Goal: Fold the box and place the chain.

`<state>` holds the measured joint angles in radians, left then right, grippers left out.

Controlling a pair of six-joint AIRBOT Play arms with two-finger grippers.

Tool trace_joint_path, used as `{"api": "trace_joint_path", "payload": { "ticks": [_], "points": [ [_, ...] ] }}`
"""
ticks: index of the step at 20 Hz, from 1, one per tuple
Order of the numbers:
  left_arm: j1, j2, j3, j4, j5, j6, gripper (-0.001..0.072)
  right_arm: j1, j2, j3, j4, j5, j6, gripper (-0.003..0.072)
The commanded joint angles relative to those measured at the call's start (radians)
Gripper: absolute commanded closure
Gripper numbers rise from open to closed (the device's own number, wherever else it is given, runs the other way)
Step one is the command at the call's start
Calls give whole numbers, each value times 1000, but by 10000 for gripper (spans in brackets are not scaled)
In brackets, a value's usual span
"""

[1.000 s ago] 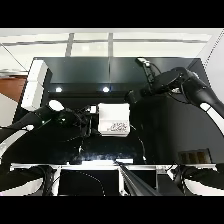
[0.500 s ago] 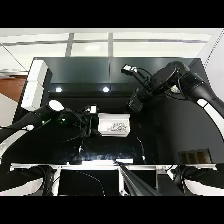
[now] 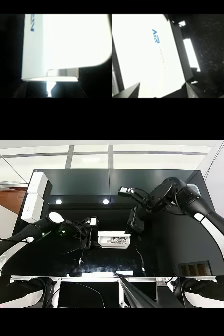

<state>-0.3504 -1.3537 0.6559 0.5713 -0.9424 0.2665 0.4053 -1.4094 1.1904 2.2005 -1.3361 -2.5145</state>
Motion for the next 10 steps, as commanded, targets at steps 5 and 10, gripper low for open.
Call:
{"api": "trace_joint_path", "payload": {
  "ticks": [5, 10],
  "points": [
    [0, -1, -1, 0, 0, 0, 231, 12, 21, -34, -10, -28, -68, -19],
    [0, -1, -1, 0, 0, 0, 231, 32, 72, -62, -26, 12, -6, -19]
  ]
}}
